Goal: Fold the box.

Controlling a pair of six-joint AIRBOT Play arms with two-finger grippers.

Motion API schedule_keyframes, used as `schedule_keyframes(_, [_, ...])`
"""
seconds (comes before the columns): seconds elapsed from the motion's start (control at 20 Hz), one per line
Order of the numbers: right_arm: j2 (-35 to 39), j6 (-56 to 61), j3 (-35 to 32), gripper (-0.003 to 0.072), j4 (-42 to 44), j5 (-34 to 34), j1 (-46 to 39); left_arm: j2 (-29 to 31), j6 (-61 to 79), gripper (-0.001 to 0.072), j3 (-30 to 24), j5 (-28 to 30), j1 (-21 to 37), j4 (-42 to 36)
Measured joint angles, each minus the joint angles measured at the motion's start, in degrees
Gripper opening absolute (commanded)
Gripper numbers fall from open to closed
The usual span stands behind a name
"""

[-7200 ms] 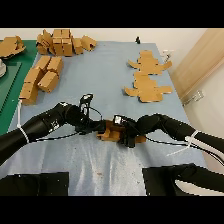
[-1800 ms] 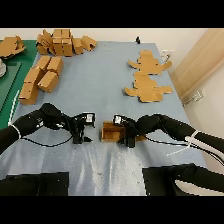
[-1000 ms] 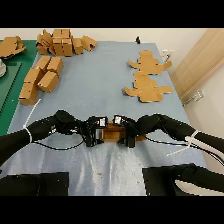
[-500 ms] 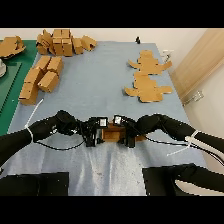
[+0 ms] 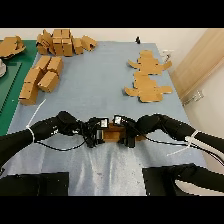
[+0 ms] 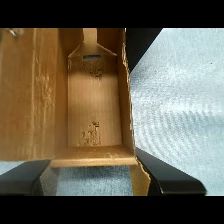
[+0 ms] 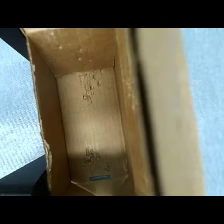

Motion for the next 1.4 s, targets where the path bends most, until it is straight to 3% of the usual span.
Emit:
schedule_keyframes(0.3, [0.0, 0.0, 0.0, 0.0598, 0.0, 0.0, 0.0, -0.1, 0.0, 0.0585, 0.0, 0.2, -0.1, 0.1])
schedule_keyframes(0.4, [0.0, 0.0, 0.0, 0.0598, 0.0, 0.0, 0.0, -0.1, 0.0, 0.0675, 0.0, 0.2, -0.1, 0.2])
schedule_keyframes(0.65, [0.0, 0.0, 0.0, 0.0598, 0.0, 0.0, 0.0, -0.1, 0.0, 0.0671, 0.0, 0.2, -0.1, 0.2])
schedule_keyframes(0.7, [0.0, 0.0, 0.0, 0.0598, 0.0, 0.0, 0.0, -0.1, 0.0, 0.0669, 0.0, 0.2, -0.1, 0.2])
schedule_keyframes(0.8, [0.0, 0.0, 0.0, 0.0598, 0.0, 0.0, 0.0, -0.1, 0.0, 0.0531, 0.0, 0.2, -0.1, 0.0])
schedule_keyframes(1.4, [0.0, 0.0, 0.0, 0.0598, 0.0, 0.0, 0.0, -0.1, 0.0, 0.0532, 0.0, 0.1, -0.1, -0.2])
